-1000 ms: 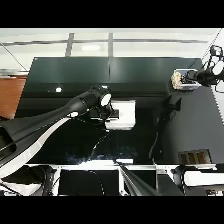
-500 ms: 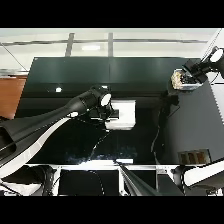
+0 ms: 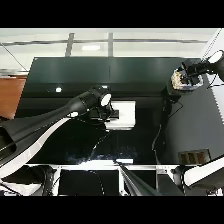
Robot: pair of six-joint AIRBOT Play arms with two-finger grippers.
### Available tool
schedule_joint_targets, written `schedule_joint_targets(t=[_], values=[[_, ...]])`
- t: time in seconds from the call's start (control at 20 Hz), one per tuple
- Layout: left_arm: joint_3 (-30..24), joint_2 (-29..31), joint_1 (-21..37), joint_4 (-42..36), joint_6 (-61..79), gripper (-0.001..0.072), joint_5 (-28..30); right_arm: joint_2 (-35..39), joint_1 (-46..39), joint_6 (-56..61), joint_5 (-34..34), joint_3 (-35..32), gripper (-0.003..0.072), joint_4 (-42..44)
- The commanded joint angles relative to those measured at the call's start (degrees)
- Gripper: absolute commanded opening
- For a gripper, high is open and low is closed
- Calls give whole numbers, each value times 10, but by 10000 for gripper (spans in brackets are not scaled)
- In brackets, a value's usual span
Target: Fold the box and place the chain.
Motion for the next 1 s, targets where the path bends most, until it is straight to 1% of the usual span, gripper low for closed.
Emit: schedule_joint_targets(t=[0.0,0.05,0.1,0.2,0.25,0.35,0.5,0.55,0.6,0.65,0.75,0.85,0.95], values=[[0,0,1,0,1,28,5,-11,-1,16,-9,0,541,12],[0,0,1,0,1,28,4,-15,-1,16,-9,0,523,10],[0,0,1,0,1,28,4,-18,-1,16,-10,0,463,10],[0,0,1,0,2,28,5,-23,-1,16,-15,0,459,10],[0,0,1,0,2,28,5,-25,-1,15,-19,0,436,7],[0,0,1,0,2,28,9,-31,-1,9,-23,0,436,8],[0,0,1,0,2,28,17,-37,5,-59,-23,0,430,13],[0,0,1,0,2,28,20,-37,5,-71,-17,0,304,13],[0,0,1,0,2,28,20,-37,5,-85,-6,0,194,13],[0,0,1,0,2,28,20,-37,4,-108,8,1,6,14],[0,0,1,0,2,28,19,-24,1,-163,26,1,13,19],[0,0,1,0,2,28,19,6,-4,-226,33,1,13,20],[0,0,0,-1,2,28,19,49,-10,-332,46,1,13,42]])
